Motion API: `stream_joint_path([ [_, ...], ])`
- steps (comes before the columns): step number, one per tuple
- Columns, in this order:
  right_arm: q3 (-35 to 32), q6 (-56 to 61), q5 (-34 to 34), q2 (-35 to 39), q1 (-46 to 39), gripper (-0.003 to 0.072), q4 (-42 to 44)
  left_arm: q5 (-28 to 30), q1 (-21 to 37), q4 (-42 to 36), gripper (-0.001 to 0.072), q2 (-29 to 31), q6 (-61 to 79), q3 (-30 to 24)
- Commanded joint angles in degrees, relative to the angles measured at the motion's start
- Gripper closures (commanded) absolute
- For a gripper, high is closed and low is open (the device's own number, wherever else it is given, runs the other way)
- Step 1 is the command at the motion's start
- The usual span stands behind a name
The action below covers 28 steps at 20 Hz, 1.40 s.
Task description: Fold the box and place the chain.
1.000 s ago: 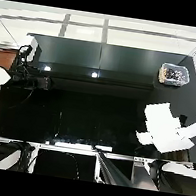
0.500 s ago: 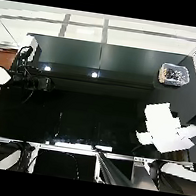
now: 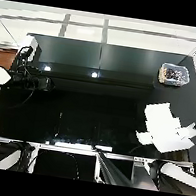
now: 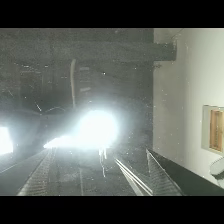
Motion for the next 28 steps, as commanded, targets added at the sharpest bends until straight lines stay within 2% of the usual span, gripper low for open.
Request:
stream_joint_path([
  [1, -1.1, 3.3, -0.2, 0.7, 1.5, 0.0670, -1.5, 0.2, 0.0, 0.0, 0.0000, 0.0, 0.0, 0.0],
  [5, -1.1, 3.0, -2.2, 3.5, 3.3, 0.0670, 6.1, 0.5, 0.0, 0.0, 0.0000, 0.0, 0.0, 0.0],
  [9, -1.1, -0.6, -1.8, 6.0, 7.7, 0.0669, 21.7, 3.0, 0.0, -0.7, 0.0000, 0.0, 0.0, 0.0],
  [12, -1.2, 0.2, -0.3, 7.3, 11.9, 0.0670, 29.8, 3.9, 0.0, -3.0, 0.0000, -0.1, 0.0, 0.0],
  [14, -4.2, 2.2, -2.7, 9.0, 13.7, 0.0670, 36.5, 4.4, -0.1, -5.0, 0.0000, -0.3, 0.0, 0.0],
  [18, -18.9, 0.3, -17.6, 18.3, 19.5, 0.0670, 53.3, 4.9, -1.0, -9.0, 0.0000, -2.3, 0.7, 0.0],
  [21, -28.6, -0.4, -29.4, 21.1, 29.5, 0.0670, 59.8, 6.1, -4.5, -13.3, 0.0001, -5.3, 3.7, 0.1],
  [23, -31.6, -0.4, -37.1, 21.1, 39.7, 0.0670, 59.5, 7.1, -6.5, -21.2, 0.0002, -8.3, 8.5, 0.1],
  [25, -32.4, -0.4, -43.4, 21.0, 49.1, 0.0670, 58.7, 5.3, -6.9, -29.0, 0.0002, -12.5, 11.3, 1.3],
  [28, -32.4, -0.4, -49.2, 21.0, 56.8, 0.0669, 58.7, 1.3, -6.8, -32.9, 0.0002, -21.0, 15.0, 7.1],
])
